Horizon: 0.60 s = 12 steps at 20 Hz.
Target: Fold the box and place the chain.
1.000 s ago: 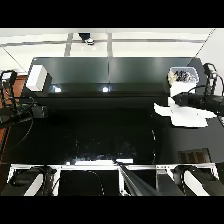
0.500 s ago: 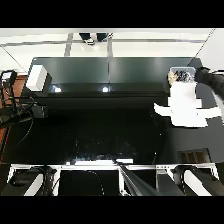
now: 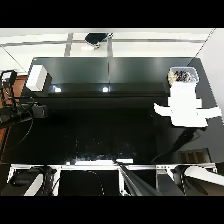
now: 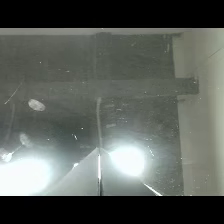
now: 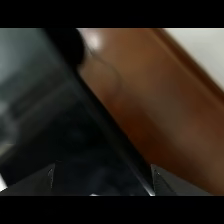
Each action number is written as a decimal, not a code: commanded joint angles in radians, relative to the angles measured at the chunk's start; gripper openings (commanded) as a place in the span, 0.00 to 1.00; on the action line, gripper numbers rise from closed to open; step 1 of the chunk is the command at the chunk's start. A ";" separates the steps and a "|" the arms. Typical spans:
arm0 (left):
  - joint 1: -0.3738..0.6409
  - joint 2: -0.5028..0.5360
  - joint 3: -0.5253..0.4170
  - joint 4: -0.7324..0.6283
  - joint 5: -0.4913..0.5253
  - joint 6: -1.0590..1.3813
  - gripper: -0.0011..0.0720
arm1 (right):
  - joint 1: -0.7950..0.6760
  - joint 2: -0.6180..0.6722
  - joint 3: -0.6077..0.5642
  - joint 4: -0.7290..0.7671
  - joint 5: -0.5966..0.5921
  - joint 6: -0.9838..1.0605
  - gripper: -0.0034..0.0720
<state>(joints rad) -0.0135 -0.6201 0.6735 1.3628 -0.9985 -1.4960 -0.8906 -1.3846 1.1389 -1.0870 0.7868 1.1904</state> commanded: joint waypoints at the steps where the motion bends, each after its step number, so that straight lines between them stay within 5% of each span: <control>1: -0.001 0.001 0.000 -0.015 0.005 0.000 0.05 | -0.135 -0.175 0.134 0.142 0.351 -0.138 0.96; 4: -0.001 0.001 0.000 -0.015 0.030 0.000 0.05 | -0.112 -0.322 0.213 0.212 0.602 -0.222 0.96; 8: -0.001 0.001 0.000 -0.015 0.030 0.000 0.05 | -0.033 -0.374 0.234 0.089 0.617 -0.258 0.95; 9: -0.001 0.001 0.000 -0.015 0.030 0.000 0.05 | -0.023 -0.374 0.234 0.081 0.613 -0.273 0.82; 11: -0.001 0.001 0.000 -0.015 0.030 0.000 0.05 | -0.012 -0.372 0.234 0.088 0.612 -0.301 0.09; 12: -0.001 0.001 0.000 -0.015 0.030 0.000 0.05 | -0.011 -0.367 0.234 0.090 0.632 -0.310 0.06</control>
<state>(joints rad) -0.0135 -0.6201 0.6735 1.3483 -0.9703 -1.4960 -0.9188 -1.7412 1.3647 -0.9878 1.3724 0.9260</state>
